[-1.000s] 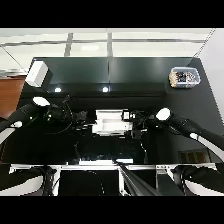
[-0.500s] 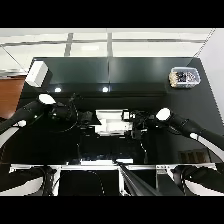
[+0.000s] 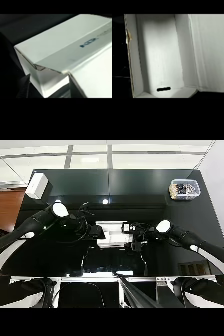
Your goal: Fold the box and place the chain.
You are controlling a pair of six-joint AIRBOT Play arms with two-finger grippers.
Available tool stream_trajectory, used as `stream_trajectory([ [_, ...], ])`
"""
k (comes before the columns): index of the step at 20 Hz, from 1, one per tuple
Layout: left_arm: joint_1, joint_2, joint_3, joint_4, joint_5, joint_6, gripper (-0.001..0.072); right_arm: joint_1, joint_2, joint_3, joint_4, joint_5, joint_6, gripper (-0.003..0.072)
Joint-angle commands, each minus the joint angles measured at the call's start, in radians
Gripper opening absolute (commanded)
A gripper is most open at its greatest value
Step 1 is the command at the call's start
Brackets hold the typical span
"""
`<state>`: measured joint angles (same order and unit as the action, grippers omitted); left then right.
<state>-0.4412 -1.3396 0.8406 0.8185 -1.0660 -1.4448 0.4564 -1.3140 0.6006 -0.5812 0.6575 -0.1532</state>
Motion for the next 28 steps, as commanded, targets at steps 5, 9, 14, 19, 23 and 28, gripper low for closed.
stream_trajectory([
  [5, -0.094, 0.000, 0.022, 0.213, 0.099, -0.214, 0.0543, 0.001, -0.001, 0.001, 0.000, -0.001, 0.000, 0.0457],
  [9, -0.101, 0.000, 0.026, 0.286, 0.095, -0.283, 0.0543, 0.001, -0.001, 0.001, 0.000, 0.000, 0.000, 0.0457],
  [14, -0.209, -0.003, 0.080, 0.617, 0.083, -0.496, 0.0543, 0.001, -0.001, 0.001, 0.000, 0.000, 0.000, 0.0458],
  [19, -0.286, -0.021, 0.094, 0.668, 0.060, -0.667, 0.0496, 0.001, -0.001, 0.001, 0.001, -0.008, 0.006, 0.0457],
  [23, -0.341, -0.047, 0.116, 0.670, 0.063, -0.767, 0.0496, 0.001, -0.001, 0.001, 0.001, -0.008, 0.007, 0.0457],
  [28, -0.373, -0.103, 0.167, 0.692, 0.057, -0.855, 0.0496, 0.001, -0.001, 0.001, 0.001, -0.008, 0.007, 0.0457],
])
